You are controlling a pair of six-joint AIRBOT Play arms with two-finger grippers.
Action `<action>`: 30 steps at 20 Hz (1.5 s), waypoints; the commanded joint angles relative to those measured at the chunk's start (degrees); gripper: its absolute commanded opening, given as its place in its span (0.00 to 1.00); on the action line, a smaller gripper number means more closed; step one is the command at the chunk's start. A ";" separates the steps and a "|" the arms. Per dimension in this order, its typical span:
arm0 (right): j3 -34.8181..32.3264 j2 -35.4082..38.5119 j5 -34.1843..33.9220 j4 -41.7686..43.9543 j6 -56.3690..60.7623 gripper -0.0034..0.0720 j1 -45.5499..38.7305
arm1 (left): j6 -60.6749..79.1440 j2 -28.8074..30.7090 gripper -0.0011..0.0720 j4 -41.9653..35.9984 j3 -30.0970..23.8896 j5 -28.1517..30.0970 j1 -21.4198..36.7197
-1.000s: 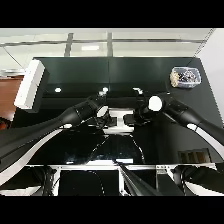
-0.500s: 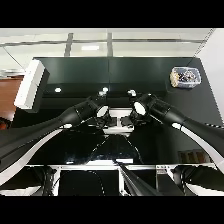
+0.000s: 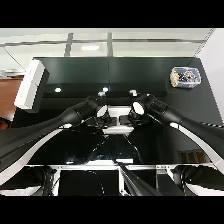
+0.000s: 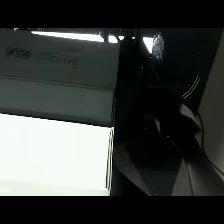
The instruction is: Fold the box and place the chain.
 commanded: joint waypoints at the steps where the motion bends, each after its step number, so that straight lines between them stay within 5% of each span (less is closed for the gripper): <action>1: 0.07 -0.07 -0.11 0.76 0.81 0.10 0.07 | 0.13 -0.04 0.05 0.11 0.00 0.39 0.02; 2: 0.07 -0.07 -0.11 0.76 1.29 0.33 0.07 | 0.13 -0.04 0.05 0.11 0.00 0.39 0.00; 3: 0.07 -0.07 -0.15 0.72 1.64 0.35 0.07 | 0.13 -0.04 0.05 0.11 0.00 0.39 0.02; 4: 0.07 -0.07 0.09 0.44 1.64 0.32 0.07 | 0.15 -0.04 0.05 0.11 0.00 0.39 0.02; 5: 0.07 -0.07 0.55 0.09 1.60 0.14 0.07 | 0.13 -0.04 0.05 0.09 0.00 0.37 0.02; 10: 0.07 -0.07 0.83 0.31 1.57 0.06 0.07 | 0.13 -0.04 0.05 0.11 0.00 0.42 0.02; 11: 0.09 -0.04 0.90 0.28 1.60 0.07 0.04 | 0.15 -0.04 0.05 0.13 0.00 0.44 0.02; 13: 0.09 0.33 1.42 -0.85 1.44 0.34 0.04 | 0.15 -0.04 0.05 0.13 0.00 0.42 0.02; 22: 0.13 18.91 3.52 -4.31 -6.34 0.44 -2.64 | 0.44 -0.04 0.06 0.15 0.00 0.59 0.02; 26: 0.13 29.11 -1.77 -24.61 -6.29 0.43 -11.76 | 0.44 -0.04 0.06 0.13 0.00 0.85 0.04; 28: -0.39 28.98 -3.54 -35.78 -6.29 0.43 -19.43 | 0.44 -0.04 0.06 0.11 0.00 0.76 0.02; 30: -2.32 26.88 -9.57 -37.09 -6.38 0.44 -28.87 | 0.42 -0.04 0.06 0.07 0.00 0.79 0.02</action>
